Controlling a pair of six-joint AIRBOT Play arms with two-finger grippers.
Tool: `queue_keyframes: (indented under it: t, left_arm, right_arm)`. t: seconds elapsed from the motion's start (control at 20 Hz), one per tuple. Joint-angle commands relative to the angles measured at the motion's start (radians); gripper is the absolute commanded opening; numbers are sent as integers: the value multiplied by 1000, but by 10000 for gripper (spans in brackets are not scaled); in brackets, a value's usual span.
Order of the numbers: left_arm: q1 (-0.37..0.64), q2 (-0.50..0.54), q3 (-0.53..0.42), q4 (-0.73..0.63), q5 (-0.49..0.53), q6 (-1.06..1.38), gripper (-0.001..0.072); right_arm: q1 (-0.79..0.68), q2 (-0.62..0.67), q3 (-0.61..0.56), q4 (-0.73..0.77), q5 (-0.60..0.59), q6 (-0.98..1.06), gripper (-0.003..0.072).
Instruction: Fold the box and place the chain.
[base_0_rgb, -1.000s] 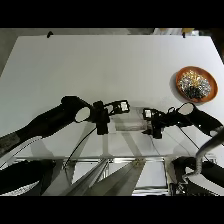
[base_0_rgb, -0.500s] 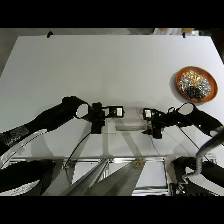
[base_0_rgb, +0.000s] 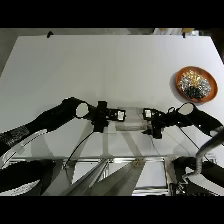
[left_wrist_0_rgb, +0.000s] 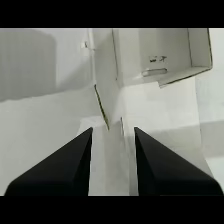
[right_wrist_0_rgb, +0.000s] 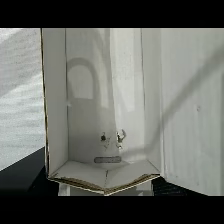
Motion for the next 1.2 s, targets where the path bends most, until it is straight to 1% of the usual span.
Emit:
queue_keyframes:
  t: [0.0,0.15,0.3,0.45,0.55,0.6,0.85,0.95,1.15]
  left_arm:
    - [-21,-5,0,-8,11,23,291]
    - [-53,-32,0,-10,-1,26,267]
    - [-79,-56,0,-11,10,25,266]
    - [-80,-56,0,-30,30,25,264]
    - [-81,-56,0,-51,37,24,159]
    - [-81,-56,0,-69,43,24,147]
    - [-81,-56,0,-143,82,24,147]
    - [-91,-56,0,-160,101,24,132]
    - [-116,-58,0,-212,136,24,133]
  right_arm:
    - [-1,1,1,0,0,0,315]
    - [-1,1,1,0,0,0,315]
    - [-1,1,1,0,0,0,315]
    - [-1,1,1,0,0,0,315]
    - [-1,1,1,0,0,0,315]
    - [-1,1,1,0,0,0,315]
    - [-1,1,1,0,0,0,315]
    - [-1,1,1,0,0,0,315]
    - [-1,1,1,0,0,0,315]
